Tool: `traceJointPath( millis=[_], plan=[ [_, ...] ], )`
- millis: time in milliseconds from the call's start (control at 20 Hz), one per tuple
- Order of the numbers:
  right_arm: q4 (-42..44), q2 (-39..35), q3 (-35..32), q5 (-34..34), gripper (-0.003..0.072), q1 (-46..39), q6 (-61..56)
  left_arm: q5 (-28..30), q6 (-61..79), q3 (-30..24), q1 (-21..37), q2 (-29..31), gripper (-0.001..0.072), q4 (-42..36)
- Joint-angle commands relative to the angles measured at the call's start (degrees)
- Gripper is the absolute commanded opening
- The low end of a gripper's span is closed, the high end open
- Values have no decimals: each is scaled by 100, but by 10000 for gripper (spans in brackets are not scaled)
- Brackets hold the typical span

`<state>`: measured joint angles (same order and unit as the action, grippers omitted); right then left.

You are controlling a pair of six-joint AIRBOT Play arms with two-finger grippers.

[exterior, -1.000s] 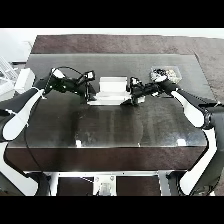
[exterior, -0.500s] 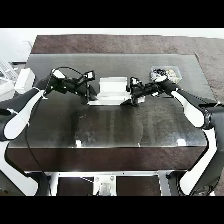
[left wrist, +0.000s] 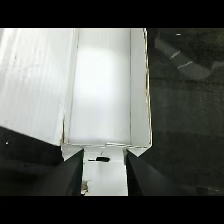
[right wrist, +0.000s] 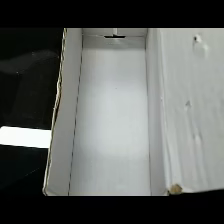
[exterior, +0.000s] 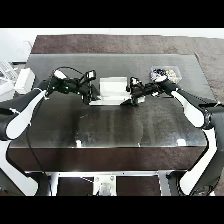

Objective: Fold the box and place the chain.

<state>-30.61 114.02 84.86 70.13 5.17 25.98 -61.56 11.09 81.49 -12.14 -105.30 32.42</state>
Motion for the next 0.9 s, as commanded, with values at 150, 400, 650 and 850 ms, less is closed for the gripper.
traceJointPath(
  millis=[150,400,650,850],
  plan=[
    [0,0,2,0,582,0,0,68,376,-2,-31,-162,311,-190],
    [2,0,2,0,582,0,0,160,748,-2,-31,-175,446,-713],
    [2,0,2,0,582,0,0,232,713,-2,-31,-286,613,-844],
    [2,0,2,0,582,0,0,216,691,-9,-31,-433,612,-927]
  ],
)
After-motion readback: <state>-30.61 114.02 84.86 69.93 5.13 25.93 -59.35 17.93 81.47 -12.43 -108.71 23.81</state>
